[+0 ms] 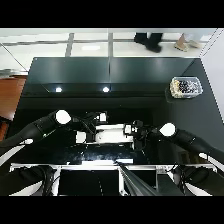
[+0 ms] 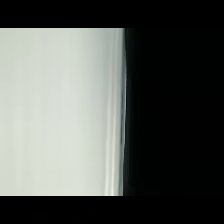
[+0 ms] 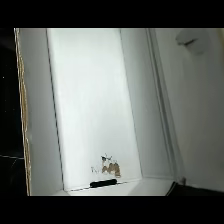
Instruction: Fold the box and place the chain.
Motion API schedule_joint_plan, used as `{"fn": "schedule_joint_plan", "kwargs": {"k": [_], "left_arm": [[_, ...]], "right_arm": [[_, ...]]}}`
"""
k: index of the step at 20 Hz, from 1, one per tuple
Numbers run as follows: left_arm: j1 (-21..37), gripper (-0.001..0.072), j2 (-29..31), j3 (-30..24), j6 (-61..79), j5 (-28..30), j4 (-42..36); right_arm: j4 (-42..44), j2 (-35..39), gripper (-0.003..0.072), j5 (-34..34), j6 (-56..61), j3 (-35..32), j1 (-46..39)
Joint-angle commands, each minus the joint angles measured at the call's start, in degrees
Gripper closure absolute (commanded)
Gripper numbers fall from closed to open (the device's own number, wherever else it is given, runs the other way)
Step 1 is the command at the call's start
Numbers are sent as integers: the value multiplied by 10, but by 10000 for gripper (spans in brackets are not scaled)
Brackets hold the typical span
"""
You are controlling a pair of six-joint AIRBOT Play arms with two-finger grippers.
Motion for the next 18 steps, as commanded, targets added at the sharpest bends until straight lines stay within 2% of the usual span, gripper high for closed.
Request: {"fn": "schedule_joint_plan", "kwargs": {"k": [1, 5, 8, 14, 18], "left_arm": [[0, 678, 0, 0, 0, 1, 0], [0, 678, 0, 0, 0, 1, 0], [0, 678, 0, 0, 0, 0, 0], [0, 678, 0, 0, 0, 0, 1], [0, 678, 0, 0, 0, 1, 1]], "right_arm": [[-1, -1, -15, -2, 7, 4, -13], [-6, 0, -16, 17, 6, 24, -33], [-41, 0, -15, 44, 6, 37, -35], [-39, 20, -15, 71, 7, 37, -35], [-34, 24, -14, 67, 6, 37, -35]]}}
